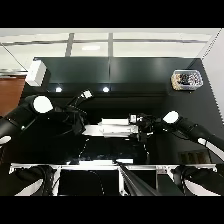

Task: Fold the box and place the chain.

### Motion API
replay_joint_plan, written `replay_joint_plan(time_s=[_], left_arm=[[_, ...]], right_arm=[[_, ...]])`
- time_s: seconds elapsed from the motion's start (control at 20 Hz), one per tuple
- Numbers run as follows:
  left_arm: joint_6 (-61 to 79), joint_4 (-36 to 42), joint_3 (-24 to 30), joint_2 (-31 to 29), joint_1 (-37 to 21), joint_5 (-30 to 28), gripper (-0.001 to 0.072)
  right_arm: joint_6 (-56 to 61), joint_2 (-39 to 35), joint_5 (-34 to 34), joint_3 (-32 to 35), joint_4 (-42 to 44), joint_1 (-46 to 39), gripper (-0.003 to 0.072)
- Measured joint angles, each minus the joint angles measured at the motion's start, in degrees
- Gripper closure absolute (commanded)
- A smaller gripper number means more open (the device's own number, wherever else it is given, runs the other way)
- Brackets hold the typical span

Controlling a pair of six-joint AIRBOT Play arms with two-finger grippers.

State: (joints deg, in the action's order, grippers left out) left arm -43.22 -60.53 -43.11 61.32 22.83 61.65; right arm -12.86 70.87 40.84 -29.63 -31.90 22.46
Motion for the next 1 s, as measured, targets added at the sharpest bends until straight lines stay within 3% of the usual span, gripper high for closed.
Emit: replay_joint_plan(time_s=[0.1, 0.2, 0.35, 0.5, 0.6, 0.75, 1.0], left_arm=[[-4.61, 5.75, 1.46, -0.39, 0.5, 2.86, 0.0685], [-6.32, 14.01, 3.5, -0.5, 2.03, 1.86, 0.0685], [-6.78, 25.07, 5.68, -0.26, 4.52, -8.76, 0.0686], [-6.49, 30.99, 6.19, 1.44, 6.08, -21.07, 0.0687], [-5.79, 31.08, 5.42, 3.61, 6.49, -25.38, 0.0687], [-5.22, 27.1, 3.08, 8.07, 6.84, -27.15, 0.0687], [-5.07, 21.24, -1.4, 16.04, 6.99, -20.46, 0.0687]], right_arm=[[0.0, 0.0, 0.0, 0.0, 0.0, 0.0, 0.0247], [0.0, 0.0, 0.0, -0.02, -0.02, 0.0, 0.0247], [0.0, 0.0, 0.0, 0.0, -0.02, 0.0, 0.0247], [0.0, 0.0, 0.0, -0.02, -0.02, 0.0, 0.0247], [0.0, 0.0, 0.0, -0.02, -0.04, 0.0, 0.0247], [0.0, 0.0, 0.0, 0.0, -0.04, 0.0, 0.0247], [-0.04, 0.0, -0.02, 0.0, -0.04, 0.0, 0.0247]])
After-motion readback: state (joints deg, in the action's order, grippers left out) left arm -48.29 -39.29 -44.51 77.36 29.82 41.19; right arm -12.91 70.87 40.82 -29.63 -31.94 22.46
